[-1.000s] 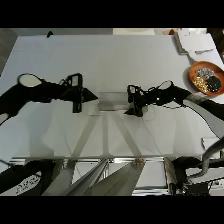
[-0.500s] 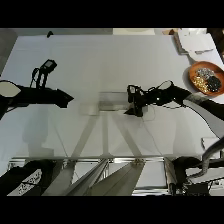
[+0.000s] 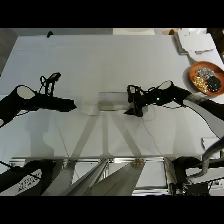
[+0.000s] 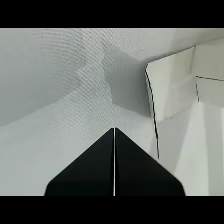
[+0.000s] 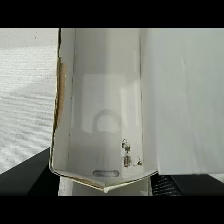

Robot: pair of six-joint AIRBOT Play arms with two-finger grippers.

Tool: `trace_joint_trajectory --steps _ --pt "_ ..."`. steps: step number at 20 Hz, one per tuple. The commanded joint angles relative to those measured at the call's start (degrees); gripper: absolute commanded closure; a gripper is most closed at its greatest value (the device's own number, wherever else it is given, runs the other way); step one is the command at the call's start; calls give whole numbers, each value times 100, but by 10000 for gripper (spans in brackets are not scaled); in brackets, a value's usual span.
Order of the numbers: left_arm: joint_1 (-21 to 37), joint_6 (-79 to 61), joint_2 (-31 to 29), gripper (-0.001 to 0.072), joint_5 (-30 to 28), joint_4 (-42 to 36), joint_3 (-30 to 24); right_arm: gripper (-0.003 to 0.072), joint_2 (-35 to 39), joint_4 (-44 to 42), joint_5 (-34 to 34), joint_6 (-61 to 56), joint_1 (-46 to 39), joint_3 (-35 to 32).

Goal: Fold the box and place the chain.

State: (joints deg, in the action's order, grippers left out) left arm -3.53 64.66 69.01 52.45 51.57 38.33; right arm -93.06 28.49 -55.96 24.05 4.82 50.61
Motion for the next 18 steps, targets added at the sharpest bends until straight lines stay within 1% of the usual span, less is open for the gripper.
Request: trace_joint_trajectory --steps 1,4,7,12,15,18 --pt "-39 138 79 703 -308 -144 -9 220 -2 -2 0 0 0 -2" --pt "-81 140 162 703 -367 -144 -11 220 -2 -2 0 -2 0 -2" --pt "-260 140 341 701 -468 -275 -9 220 -2 -2 0 0 0 -2" --pt "-527 92 675 700 -535 -1137 -9 220 -2 -4 0 0 0 -2" --pt "-654 94 876 700 -542 -1178 -11 220 -2 -2 0 0 0 -2" --pt "-693 92 903 701 -428 -1213 -11 220 -2 -2 0 0 0 -2"
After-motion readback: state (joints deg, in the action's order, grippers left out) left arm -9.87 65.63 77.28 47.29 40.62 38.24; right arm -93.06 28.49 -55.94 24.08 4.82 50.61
